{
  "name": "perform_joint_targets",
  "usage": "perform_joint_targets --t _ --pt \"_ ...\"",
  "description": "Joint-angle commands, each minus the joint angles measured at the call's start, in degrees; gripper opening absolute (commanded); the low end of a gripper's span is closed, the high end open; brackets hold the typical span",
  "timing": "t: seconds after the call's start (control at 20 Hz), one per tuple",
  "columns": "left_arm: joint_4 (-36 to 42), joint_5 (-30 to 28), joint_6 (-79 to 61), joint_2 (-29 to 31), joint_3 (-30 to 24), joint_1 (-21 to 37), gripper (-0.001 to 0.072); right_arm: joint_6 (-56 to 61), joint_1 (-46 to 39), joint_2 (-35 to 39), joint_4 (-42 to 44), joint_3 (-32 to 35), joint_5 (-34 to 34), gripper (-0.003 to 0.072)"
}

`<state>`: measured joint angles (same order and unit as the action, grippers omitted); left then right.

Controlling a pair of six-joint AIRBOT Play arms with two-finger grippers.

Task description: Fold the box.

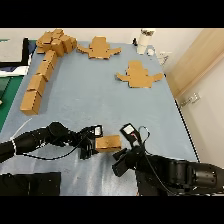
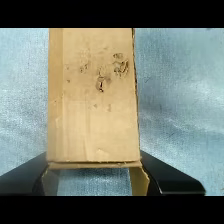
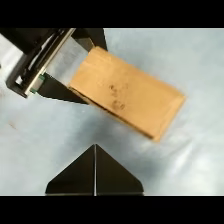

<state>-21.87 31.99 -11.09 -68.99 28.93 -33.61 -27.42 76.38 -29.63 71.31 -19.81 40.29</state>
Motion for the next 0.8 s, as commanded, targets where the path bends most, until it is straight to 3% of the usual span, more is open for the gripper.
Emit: perform_joint_targets --t 0.0,0.1,0.2,0.4,0.75 --pt "-0.02 0.00 -0.04 0.04 0.04 0.02 0.0526 42.60 -0.76 2.64 -8.44 12.66 -31.32 0.0003" --pt "-0.02 -0.07 -0.04 0.04 0.04 0.02 0.0526 60.48 -4.37 1.38 -20.31 16.50 -37.66 0.0004" --pt "-0.02 0.17 -0.02 0.07 0.04 0.00 0.0526 61.44 -8.31 1.42 -26.23 16.61 -37.86 0.0003" --pt "-0.02 -0.02 -0.02 0.04 0.04 0.02 0.0526 61.24 -13.09 1.46 -29.38 16.13 -41.53 0.0003" --pt "-0.02 0.00 -0.02 0.04 0.04 0.02 0.0526 60.81 -13.20 1.38 -30.34 16.09 -35.87 0.0003"
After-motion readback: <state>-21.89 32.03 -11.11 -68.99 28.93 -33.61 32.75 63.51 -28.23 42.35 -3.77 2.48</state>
